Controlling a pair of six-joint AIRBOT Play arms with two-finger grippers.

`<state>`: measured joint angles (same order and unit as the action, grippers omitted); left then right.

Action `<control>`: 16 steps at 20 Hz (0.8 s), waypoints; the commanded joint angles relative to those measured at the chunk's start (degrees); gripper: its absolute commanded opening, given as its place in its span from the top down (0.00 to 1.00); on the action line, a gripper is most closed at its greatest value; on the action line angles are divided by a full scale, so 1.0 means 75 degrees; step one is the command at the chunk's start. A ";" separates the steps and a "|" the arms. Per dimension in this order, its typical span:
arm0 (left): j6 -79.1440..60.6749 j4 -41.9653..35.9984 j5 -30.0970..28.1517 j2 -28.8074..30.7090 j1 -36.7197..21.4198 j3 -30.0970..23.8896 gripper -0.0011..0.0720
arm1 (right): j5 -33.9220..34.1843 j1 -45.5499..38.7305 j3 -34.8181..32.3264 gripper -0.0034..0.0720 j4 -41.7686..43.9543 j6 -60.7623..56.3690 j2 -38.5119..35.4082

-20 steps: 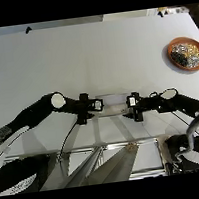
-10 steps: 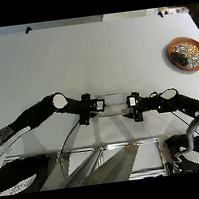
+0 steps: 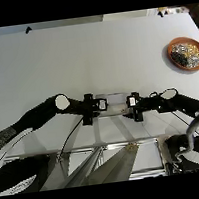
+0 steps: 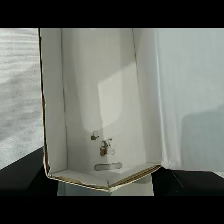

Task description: Fold the box and place the chain.

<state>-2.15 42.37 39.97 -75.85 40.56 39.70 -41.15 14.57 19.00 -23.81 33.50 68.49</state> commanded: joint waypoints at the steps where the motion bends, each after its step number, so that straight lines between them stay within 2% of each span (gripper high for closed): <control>1: 0.0006 -0.0221 -0.0105 -0.0108 0.0143 0.0000 0.70 | 0.0000 0.0000 -0.0003 0.50 0.0003 -0.0003 -0.0006; 2: 0.0006 -0.0224 -0.0122 -0.0105 0.0146 0.0000 0.67 | 0.0000 0.0000 -0.0003 0.50 0.0003 -0.0003 -0.0006; 4: 0.0009 -0.0233 -0.0122 -0.0105 0.0146 0.0000 0.45 | 0.0000 0.0000 -0.0003 0.50 0.0003 -0.0003 -0.0006; 6: 0.0006 -0.0230 -0.0105 -0.0105 0.0146 0.0000 0.43 | 0.0000 0.0000 -0.0003 0.50 0.0003 0.0000 -0.0006; 8: 0.0006 -0.0219 -0.0111 -0.0105 0.0146 0.0000 0.31 | 0.0000 0.0000 -0.0003 0.50 0.0003 -0.0003 -0.0006; 10: 0.0015 -0.0219 -0.0099 -0.0096 0.0146 0.0000 0.29 | 0.0000 0.0000 -0.0003 0.50 0.0003 -0.0003 -0.0006; 11: 0.0163 -0.0219 -0.0102 -0.0076 0.0146 0.0000 0.35 | 0.0000 0.0000 -0.0003 0.50 0.0003 -0.0003 -0.0006; 13: 0.0708 -0.0085 -0.0067 0.0134 0.0114 0.0000 0.75 | 0.0000 0.0000 -0.0003 0.50 0.0003 -0.0003 -0.0006; 14: 0.0935 0.0055 -0.0032 0.0353 0.0061 0.0000 0.85 | 0.0000 0.0000 -0.0003 0.50 0.0006 0.0000 -0.0006; 16: 0.1539 0.0376 0.0184 0.0877 -0.0154 0.0000 0.98 | 0.0000 0.0000 -0.0003 0.50 0.0003 -0.0003 -0.0006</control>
<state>3.53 42.39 40.14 -72.95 40.73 39.70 -41.12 14.57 19.00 -23.81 33.50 68.47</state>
